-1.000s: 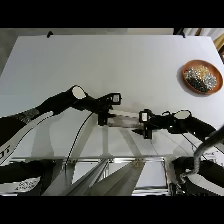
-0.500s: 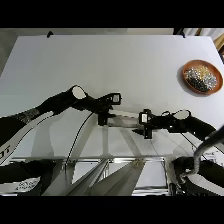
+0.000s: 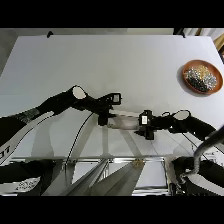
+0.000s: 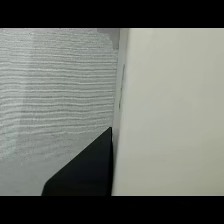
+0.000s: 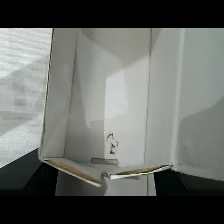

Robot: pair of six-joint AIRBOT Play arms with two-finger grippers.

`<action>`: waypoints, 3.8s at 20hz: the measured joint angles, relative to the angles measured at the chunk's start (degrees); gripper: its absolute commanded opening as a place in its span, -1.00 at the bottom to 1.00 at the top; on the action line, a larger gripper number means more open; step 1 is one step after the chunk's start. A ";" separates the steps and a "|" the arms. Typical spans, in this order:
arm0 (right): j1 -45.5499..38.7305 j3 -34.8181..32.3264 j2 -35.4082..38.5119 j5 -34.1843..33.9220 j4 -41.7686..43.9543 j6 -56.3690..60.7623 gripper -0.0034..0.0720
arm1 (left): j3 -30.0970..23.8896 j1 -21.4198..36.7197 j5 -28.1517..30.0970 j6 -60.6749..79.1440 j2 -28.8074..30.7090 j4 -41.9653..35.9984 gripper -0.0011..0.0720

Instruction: Fold the box and place the chain.

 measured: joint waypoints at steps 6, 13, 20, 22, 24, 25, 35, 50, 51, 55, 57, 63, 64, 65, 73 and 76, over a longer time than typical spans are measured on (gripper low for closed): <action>0.00 -0.04 -0.02 2.78 2.27 0.02 0.82 | 0.00 0.00 -0.28 0.04 0.00 0.09 -0.94; 0.00 -0.04 0.02 2.93 4.90 1.95 0.44 | 0.00 0.02 -0.20 0.02 0.00 0.09 -0.94; 0.04 0.02 0.07 -0.42 5.35 2.40 0.29 | 0.00 0.02 0.09 0.02 0.00 0.07 -0.94; 0.07 0.02 0.07 -2.01 4.70 2.34 0.25 | 0.02 0.00 0.09 0.02 0.00 0.07 -0.94; 0.07 0.02 0.09 -2.95 4.17 2.29 0.24 | 0.02 0.00 0.07 0.02 0.00 0.04 -0.94; 0.07 0.02 0.11 -3.30 3.98 2.27 0.24 | 0.02 0.00 0.07 0.02 0.00 0.04 -0.94; 0.02 0.02 1.49 -5.07 3.30 -1.73 0.31 | 0.02 0.02 0.04 0.02 0.00 -0.04 -0.94; -3.17 0.00 1.31 1.46 7.28 -1.62 0.70 | 0.02 0.02 -0.11 0.00 0.00 0.11 -0.94; -3.30 0.00 1.07 1.66 7.41 -1.62 0.56 | 0.02 0.02 -0.11 0.00 0.00 0.11 -0.94; -3.58 0.02 0.33 1.29 7.56 -1.62 0.52 | 0.02 0.02 -0.13 0.04 0.00 0.11 -0.94; -3.61 0.02 0.17 0.76 7.15 -1.64 0.51 | 0.02 0.02 -0.13 0.04 0.00 0.09 -0.94; -3.63 0.02 0.00 -0.22 6.25 -1.66 0.53 | 0.02 0.02 -0.11 0.02 0.00 0.09 -0.94; -3.63 0.02 0.00 -0.31 6.19 -1.66 0.53 | 0.02 0.02 -0.11 0.02 0.00 0.09 -0.94; -3.63 0.02 0.00 -0.37 6.14 -1.66 0.53 | 0.02 0.02 -0.13 0.02 0.00 0.09 -0.94; -3.63 0.02 -0.02 -1.38 5.64 -1.73 0.33 | 0.02 0.02 -0.11 0.02 0.00 0.09 -0.94; -3.63 0.02 -0.02 -1.73 5.60 -1.73 0.25 | 0.02 0.02 -0.13 0.04 0.00 0.09 -0.94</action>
